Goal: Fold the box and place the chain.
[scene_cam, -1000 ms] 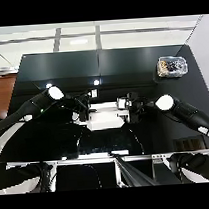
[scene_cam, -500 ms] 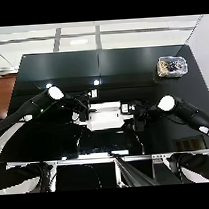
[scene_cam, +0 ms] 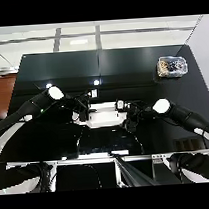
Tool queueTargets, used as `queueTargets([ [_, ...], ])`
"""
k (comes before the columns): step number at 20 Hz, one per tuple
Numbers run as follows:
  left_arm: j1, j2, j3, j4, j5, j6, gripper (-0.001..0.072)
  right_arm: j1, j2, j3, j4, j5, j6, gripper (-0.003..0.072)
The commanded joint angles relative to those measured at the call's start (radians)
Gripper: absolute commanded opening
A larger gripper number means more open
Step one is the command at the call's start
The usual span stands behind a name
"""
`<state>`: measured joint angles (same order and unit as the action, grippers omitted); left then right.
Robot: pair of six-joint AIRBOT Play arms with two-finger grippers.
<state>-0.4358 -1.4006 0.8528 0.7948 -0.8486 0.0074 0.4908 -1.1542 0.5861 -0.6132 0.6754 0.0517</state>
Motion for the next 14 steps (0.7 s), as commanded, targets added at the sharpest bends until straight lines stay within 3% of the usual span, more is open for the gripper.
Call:
queueTargets([
  [1, 0.000, -0.001, 0.001, 0.000, 0.001, 0.000, 0.0025, 0.002, 0.030, 0.002, 0.011, -0.057, -0.065, 0.0695],
  [5, 0.000, -0.001, 0.001, 0.000, 0.000, 0.000, 0.0025, -0.018, 0.044, 0.002, 0.011, -0.148, -0.106, 0.0696],
  [11, 0.000, -0.001, 0.001, 0.000, 0.000, 0.000, 0.0025, -0.019, 0.042, 0.002, 0.027, -0.131, -0.216, 0.0695],
  [14, 0.000, -0.001, 0.001, 0.000, 0.000, 0.000, 0.0025, -0.041, 0.024, 0.002, 0.088, -0.045, -0.236, 0.0696],
])
